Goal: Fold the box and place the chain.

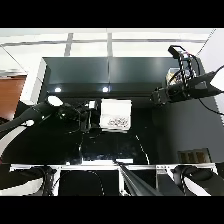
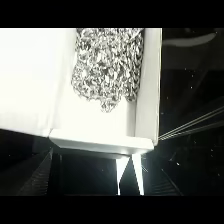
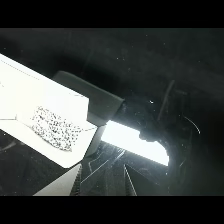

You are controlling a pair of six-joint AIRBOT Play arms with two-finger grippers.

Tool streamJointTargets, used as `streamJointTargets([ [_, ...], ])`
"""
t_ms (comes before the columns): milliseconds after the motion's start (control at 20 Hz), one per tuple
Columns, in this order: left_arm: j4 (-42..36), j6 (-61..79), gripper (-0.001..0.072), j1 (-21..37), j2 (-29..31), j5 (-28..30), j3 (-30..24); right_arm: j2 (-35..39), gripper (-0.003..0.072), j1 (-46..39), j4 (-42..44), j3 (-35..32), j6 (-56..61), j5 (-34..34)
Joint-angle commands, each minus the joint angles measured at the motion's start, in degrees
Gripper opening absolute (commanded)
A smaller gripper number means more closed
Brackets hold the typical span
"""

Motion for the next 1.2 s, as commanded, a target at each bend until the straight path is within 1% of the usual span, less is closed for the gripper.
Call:
streamJointTargets([
  [0,-0.15,-0.17,0.0711,-0.63,-0.04,0.81,0.07,0.02,0.0317,0.02,0.02,-0.02,0.00,0.00],
  [450,-0.11,-0.20,0.0700,-4.98,-1.11,1.92,1.53,0.02,0.0317,0.02,0.00,-0.02,-0.02,-0.02],
  [550,-0.07,-0.22,0.0675,-4.96,-1.09,1.70,1.51,0.02,0.0317,0.02,-0.24,-0.02,-0.04,-0.11],
  [650,0.04,-0.22,0.0551,-4.96,-1.09,1.31,1.51,0.00,0.0317,0.02,-0.44,-0.02,-0.02,-1.55],
  [800,0.00,-0.33,0.0545,-4.96,-1.09,0.98,1.49,-0.15,0.0319,0.02,-0.20,-0.96,0.35,-7.82],
  [850,0.00,-0.92,0.0495,-4.96,-1.09,1.01,1.49,-0.57,0.0395,0.02,-0.20,-1.75,2.05,-10.60],
  [900,0.00,-1.81,0.0490,-4.96,-1.09,1.11,1.49,-1.51,0.0628,0.04,0.26,-2.27,3.30,-12.63],
  [950,0.00,-1.86,0.0491,-4.96,-1.09,1.09,1.49,-3.21,0.0676,0.04,0.83,-2.34,3.52,-14.27],
  [1050,-0.02,-1.84,0.0490,-4.96,-1.09,1.38,1.49,-7.67,0.0676,0.02,4.39,-2.34,3.87,-19.04],
  [1150,-0.22,-1.86,0.0491,-4.96,-1.09,2.21,1.51,-13.57,0.0672,0.04,10.62,-2.34,2.95,-24.87],
])
